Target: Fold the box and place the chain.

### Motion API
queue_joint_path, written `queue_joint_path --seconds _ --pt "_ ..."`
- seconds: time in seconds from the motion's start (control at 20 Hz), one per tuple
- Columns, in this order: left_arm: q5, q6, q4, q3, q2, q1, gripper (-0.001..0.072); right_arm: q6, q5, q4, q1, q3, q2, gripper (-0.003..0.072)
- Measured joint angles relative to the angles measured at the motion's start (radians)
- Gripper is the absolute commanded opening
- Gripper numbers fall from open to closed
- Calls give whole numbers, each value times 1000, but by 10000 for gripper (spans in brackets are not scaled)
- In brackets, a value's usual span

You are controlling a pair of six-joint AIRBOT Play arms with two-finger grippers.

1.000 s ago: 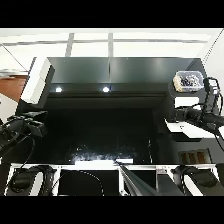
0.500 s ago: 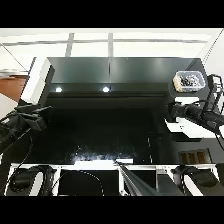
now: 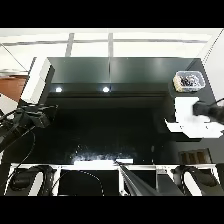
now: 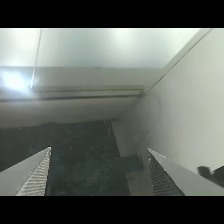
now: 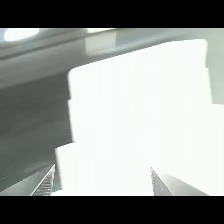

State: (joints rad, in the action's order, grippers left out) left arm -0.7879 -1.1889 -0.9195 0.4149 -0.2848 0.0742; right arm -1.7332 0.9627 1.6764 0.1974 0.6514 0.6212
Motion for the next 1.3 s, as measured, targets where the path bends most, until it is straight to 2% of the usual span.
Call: queue_joint_path --seconds 0.1,0.2,0.35,0.6,0.85,0.95,1.1,1.15,1.2,1.3 --pt "1 0 2 0 -13 0 707 -9 -9 45 192 58 77 710" --pt "2 1 2 0 -29 0 707 22 -18 21 367 129 191 709" --pt "2 3 5 0 -55 0 707 92 56 -34 563 283 405 705" --pt "5 11 5 0 -101 0 707 301 276 -254 776 493 729 703" --pt "10 14 5 0 -127 0 707 553 457 -530 880 573 957 701" --pt "13 15 5 0 -132 0 706 620 495 -583 889 590 1015 545" --pt "23 15 5 0 -136 0 706 677 505 -602 892 602 1060 536" --pt "31 15 5 0 -136 0 706 690 504 -599 892 605 1068 480" --pt "37 15 5 0 -136 0 706 703 503 -595 892 606 1074 294" --pt "39 14 5 0 -136 0 706 724 503 -591 892 607 1081 67"
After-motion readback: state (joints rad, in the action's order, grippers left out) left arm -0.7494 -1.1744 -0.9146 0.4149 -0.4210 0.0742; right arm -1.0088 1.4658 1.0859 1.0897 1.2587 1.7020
